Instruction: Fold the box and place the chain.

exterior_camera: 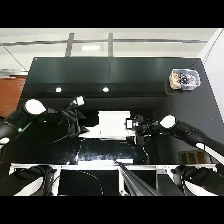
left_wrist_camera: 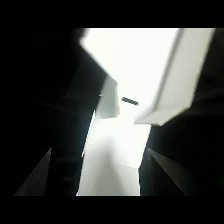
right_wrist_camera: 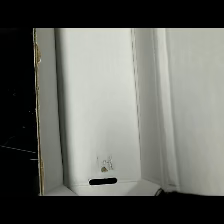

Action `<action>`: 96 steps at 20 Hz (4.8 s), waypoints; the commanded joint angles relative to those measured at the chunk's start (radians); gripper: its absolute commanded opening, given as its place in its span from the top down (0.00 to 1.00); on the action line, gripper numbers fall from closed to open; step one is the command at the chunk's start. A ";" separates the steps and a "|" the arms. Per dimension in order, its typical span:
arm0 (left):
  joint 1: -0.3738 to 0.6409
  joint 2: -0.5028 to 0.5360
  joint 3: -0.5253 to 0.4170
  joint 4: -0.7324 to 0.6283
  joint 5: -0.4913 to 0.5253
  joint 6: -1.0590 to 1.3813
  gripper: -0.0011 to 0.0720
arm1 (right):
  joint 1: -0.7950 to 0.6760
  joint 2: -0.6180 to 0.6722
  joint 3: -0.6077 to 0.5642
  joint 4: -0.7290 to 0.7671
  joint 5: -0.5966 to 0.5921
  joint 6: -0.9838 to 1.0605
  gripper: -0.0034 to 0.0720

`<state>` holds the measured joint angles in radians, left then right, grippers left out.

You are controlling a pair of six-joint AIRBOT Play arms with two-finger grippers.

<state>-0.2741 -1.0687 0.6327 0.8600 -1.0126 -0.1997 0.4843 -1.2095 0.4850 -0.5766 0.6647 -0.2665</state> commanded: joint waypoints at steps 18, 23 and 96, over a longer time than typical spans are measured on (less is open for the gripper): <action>-0.195 -0.148 -0.002 -0.146 0.145 0.166 0.62 | 0.000 -0.001 -0.001 0.000 0.003 0.001 0.24; -0.219 -0.166 -0.002 -0.245 0.158 0.166 0.62 | 0.000 -0.001 -0.001 0.000 0.003 0.000 0.24; 0.176 -0.245 -0.065 -0.280 -0.160 -0.746 0.06 | 0.000 -0.002 0.000 0.000 0.000 0.000 0.24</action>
<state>-0.0887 -1.3151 0.5365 0.6243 -1.1252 -0.9478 0.4843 -1.2114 0.4850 -0.5766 0.6640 -0.2665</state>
